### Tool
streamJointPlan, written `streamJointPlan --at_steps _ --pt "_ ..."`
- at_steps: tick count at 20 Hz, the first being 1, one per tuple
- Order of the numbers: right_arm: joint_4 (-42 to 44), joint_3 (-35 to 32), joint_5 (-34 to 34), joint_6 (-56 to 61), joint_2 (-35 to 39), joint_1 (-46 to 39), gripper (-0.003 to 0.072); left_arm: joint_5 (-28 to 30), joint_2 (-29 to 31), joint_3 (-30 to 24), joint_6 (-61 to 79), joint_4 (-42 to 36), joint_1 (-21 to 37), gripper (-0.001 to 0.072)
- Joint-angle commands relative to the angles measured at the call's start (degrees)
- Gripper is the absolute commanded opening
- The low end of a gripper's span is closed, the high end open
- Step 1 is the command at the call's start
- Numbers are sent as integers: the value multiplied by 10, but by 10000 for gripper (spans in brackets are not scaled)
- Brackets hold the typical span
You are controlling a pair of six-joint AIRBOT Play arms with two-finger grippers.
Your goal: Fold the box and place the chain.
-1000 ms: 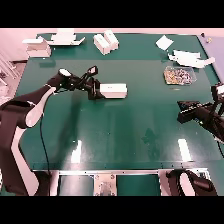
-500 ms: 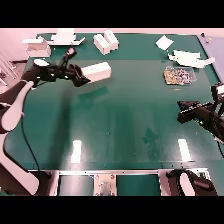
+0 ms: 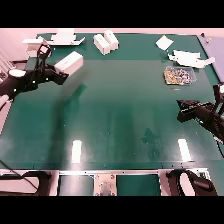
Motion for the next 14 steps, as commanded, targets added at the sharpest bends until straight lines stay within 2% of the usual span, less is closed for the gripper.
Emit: streamJointPlan --at_steps 1,4,7,14 --pt "7 0 0 0 0 0 7 165 65 -88 9 -63 5 13" --pt "9 0 0 0 0 0 7 214 86 -129 24 -87 5 13" --pt "14 0 -5 0 0 0 7 307 111 -180 25 -127 5 13" --pt "17 0 -18 0 -12 0 7 290 131 -235 49 -131 5 14"
